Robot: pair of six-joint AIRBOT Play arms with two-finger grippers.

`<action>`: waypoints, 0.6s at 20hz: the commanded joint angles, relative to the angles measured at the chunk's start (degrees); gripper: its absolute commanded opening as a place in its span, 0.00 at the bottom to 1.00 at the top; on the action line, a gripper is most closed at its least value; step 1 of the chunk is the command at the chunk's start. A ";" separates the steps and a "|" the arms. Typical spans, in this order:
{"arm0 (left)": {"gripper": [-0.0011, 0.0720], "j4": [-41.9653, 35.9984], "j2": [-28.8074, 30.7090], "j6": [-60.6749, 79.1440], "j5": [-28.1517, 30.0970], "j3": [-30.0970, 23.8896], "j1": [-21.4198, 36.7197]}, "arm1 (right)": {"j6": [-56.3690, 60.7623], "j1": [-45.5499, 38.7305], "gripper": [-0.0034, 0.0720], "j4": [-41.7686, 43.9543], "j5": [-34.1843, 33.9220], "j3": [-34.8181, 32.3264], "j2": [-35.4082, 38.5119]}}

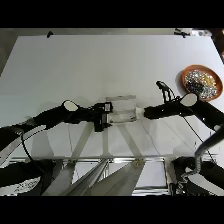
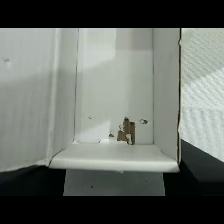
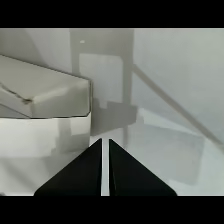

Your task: Fold the box and place the chain.

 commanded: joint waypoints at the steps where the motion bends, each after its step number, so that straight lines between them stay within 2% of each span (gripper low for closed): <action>1: 0.22 0.00 0.02 0.02 0.00 0.00 0.04 | -0.52 1.36 0.12 1.66 -0.09 0.94 3.15; 3: 0.22 0.00 0.02 0.02 0.02 0.00 0.04 | -0.50 1.90 0.21 2.27 0.83 0.94 3.91; 7: 0.22 0.00 0.02 0.00 0.02 0.00 0.04 | -0.46 2.51 0.23 3.15 3.54 0.94 3.96; 9: 0.22 0.00 0.02 0.02 0.02 0.00 0.04 | -0.35 2.51 0.28 3.52 4.96 1.05 4.17; 12: 0.22 0.00 0.02 0.02 0.02 0.00 0.04 | -0.35 2.51 0.28 3.48 6.64 1.90 4.17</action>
